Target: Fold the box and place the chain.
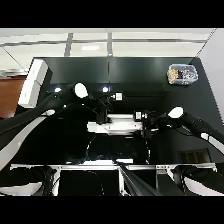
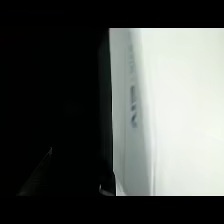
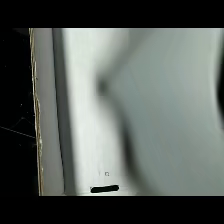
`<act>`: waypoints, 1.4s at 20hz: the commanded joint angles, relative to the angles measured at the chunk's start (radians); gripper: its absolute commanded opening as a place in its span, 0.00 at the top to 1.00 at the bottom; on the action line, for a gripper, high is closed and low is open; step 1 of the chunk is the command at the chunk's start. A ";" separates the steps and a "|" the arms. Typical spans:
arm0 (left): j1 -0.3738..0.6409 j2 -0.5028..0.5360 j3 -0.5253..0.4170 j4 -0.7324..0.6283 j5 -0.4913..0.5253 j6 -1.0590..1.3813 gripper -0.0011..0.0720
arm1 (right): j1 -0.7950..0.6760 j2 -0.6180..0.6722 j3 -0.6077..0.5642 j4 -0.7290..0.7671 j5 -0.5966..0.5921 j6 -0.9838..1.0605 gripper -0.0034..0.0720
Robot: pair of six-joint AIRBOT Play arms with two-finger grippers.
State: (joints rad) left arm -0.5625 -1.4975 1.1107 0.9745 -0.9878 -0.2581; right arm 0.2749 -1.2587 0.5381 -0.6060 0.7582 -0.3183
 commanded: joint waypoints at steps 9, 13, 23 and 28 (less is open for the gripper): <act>0.104 0.186 -0.109 -0.160 -0.388 -0.467 0.95 | 0.001 0.000 0.000 0.003 0.008 0.007 0.74; 0.081 0.180 -0.233 -0.545 -0.064 -0.285 0.95 | 0.001 0.000 0.000 0.003 0.008 0.007 0.78; 0.080 0.011 -0.163 -0.386 0.142 -0.360 0.95 | 0.001 0.000 0.000 0.003 0.008 0.008 0.78; 0.082 -0.092 -0.138 -0.380 0.022 -0.363 0.95 | 0.001 0.000 0.000 0.003 0.008 0.007 0.78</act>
State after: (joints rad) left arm -0.4808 -1.5394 0.9604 0.5652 -0.9062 -0.6041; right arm 0.2749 -1.2587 0.5381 -0.6025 0.7662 -0.3111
